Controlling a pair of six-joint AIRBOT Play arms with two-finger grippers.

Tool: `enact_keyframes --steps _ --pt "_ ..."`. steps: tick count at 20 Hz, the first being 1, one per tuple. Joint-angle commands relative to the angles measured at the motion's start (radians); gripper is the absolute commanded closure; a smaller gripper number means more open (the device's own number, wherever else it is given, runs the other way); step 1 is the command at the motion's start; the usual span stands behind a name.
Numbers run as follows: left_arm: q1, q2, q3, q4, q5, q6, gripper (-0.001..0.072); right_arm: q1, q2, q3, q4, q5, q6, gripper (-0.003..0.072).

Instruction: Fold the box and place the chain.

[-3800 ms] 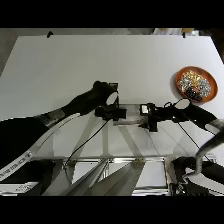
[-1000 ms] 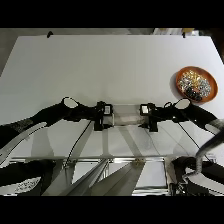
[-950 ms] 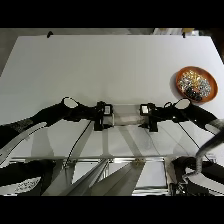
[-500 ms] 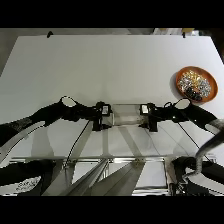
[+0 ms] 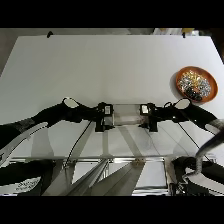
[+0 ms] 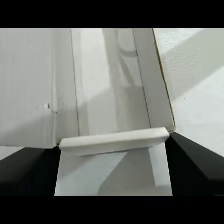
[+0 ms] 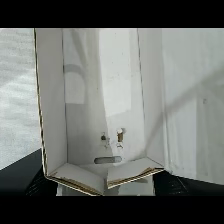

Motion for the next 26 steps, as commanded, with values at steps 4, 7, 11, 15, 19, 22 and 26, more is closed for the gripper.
enact_keyframes --steps 4,7,11,15,19,22,26 --pt "-0.014 -0.035 0.000 -0.031 0.023 0.000 0.0010 0.000 0.000 0.001 0.000 0.000 0.000 0.0128" --pt "-0.024 -0.035 0.000 -0.050 0.035 0.000 0.0012 0.000 0.000 0.001 0.000 0.000 -0.001 0.0128" --pt "-0.024 -0.035 0.000 -0.051 0.037 0.000 0.0190 0.000 0.000 0.001 0.000 0.000 0.000 0.0128" --pt "-0.024 -0.035 0.000 -0.051 0.037 0.000 0.0315 0.000 0.000 0.001 0.000 0.000 0.000 0.0128" --pt "-0.024 -0.034 0.000 -0.051 0.036 0.000 0.0315 0.000 0.000 0.000 0.000 0.000 0.000 0.0128" --pt "-0.024 -0.034 0.000 -0.051 0.037 0.000 0.0315 0.000 0.000 0.001 0.000 0.000 -0.001 0.0128" --pt "-0.024 -0.034 0.000 -0.051 0.037 0.000 0.0315 0.000 0.000 0.001 0.000 0.000 0.000 0.0128"
